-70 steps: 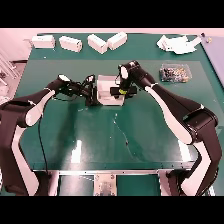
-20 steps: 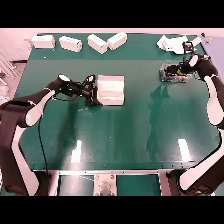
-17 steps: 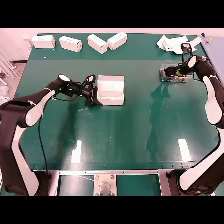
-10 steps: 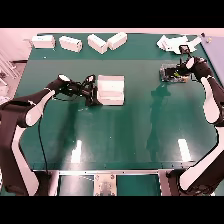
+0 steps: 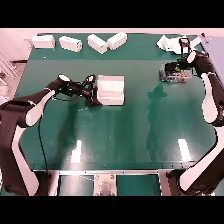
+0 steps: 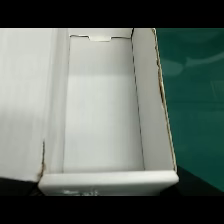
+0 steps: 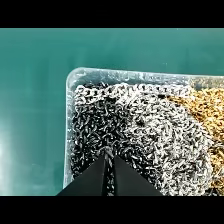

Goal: Fold the box and place the chain.

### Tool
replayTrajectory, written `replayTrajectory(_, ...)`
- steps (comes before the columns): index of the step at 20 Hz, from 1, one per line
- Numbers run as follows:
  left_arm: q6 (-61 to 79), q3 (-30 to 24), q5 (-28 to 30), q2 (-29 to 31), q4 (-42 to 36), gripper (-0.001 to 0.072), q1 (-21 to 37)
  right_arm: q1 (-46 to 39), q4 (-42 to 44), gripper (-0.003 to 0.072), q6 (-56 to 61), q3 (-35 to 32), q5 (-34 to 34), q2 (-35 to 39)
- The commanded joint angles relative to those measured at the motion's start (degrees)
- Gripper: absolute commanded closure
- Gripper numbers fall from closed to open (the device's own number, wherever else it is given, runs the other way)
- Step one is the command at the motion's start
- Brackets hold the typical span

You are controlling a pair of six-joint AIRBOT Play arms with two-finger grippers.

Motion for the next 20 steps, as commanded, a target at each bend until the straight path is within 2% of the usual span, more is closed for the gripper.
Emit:
replayTrajectory(1,0.02,0.04,0.00,0.02,0.02,0.0331,0.07,0.46,-1.22,0.0672,-0.04,2.93,5.31,0.28)
replayTrajectory(5,0.02,0.04,0.00,0.02,0.02,0.0331,0.07,1.44,-2.45,0.0673,-0.44,3.08,11.58,5.03)
replayTrajectory(9,0.02,0.04,0.00,0.02,0.02,0.0331,0.07,4.66,-5.29,0.0673,-0.48,3.08,15.23,15.87)
replayTrajectory(12,0.02,0.04,0.00,0.02,0.02,0.0331,0.07,9.51,-9.70,0.0674,-0.48,3.08,14.88,25.92)
replayTrajectory(15,0.02,0.04,0.00,0.02,0.02,0.0331,0.07,14.75,-10.21,0.0673,-1.95,3.08,14.56,33.90)
replayTrajectory(20,0.02,0.04,0.00,0.02,0.02,0.0331,0.07,24.50,-10.23,0.0673,-3.58,3.08,13.97,39.87)
